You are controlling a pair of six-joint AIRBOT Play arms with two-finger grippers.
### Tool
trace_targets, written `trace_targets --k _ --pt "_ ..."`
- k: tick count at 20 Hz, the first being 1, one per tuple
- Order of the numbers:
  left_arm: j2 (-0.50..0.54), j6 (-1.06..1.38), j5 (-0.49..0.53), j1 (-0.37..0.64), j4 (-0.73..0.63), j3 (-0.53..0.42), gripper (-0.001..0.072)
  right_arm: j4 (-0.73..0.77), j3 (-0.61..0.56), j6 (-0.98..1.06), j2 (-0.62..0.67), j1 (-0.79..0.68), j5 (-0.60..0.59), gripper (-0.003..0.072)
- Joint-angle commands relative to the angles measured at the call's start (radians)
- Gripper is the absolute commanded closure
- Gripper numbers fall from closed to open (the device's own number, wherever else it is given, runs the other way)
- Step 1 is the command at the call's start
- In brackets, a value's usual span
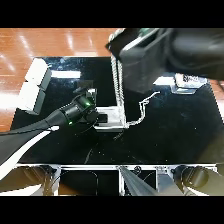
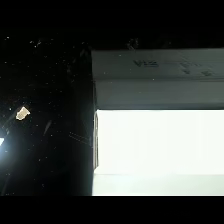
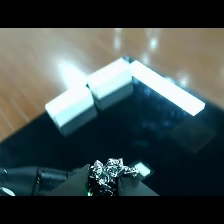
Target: Fold the box and place the chain.
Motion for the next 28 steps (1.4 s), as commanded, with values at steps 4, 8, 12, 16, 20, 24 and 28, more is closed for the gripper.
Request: trace_targets --k 4,8,12,16,20,24,28 --pt "0.0 -0.004 -0.003 -0.001 0.002 0.001 0.0685 0.163 -0.125 -0.044 -0.037 -0.088 -0.023 0.0676" --pt "0.0 -0.004 -0.011 -0.001 0.002 0.001 0.0684 0.214 -0.227 -0.058 -0.042 -0.148 -0.037 0.0676" --pt "0.0 -0.004 -0.015 -0.001 0.001 0.001 0.0684 0.228 -0.277 -0.061 -0.042 -0.216 -0.04 0.0676" --pt "-0.001 -0.004 -0.019 -0.001 0.001 0.001 0.0684 0.267 -0.371 -0.064 -0.042 -0.232 0.021 0.0676" --pt "-0.001 -0.004 -0.024 -0.001 0.002 0.001 0.0684 0.413 -0.57 -0.098 -0.047 -0.231 -0.05 0.0675" --pt "-0.001 -0.003 -0.027 -0.001 0.002 0.001 0.0684 0.417 -0.692 -0.102 -0.079 -0.231 -0.103 0.0675" --pt "-0.001 -0.003 -0.027 -0.001 0.001 0.001 0.0684 0.417 -0.705 -0.117 -0.146 -0.231 -0.156 0.0674"
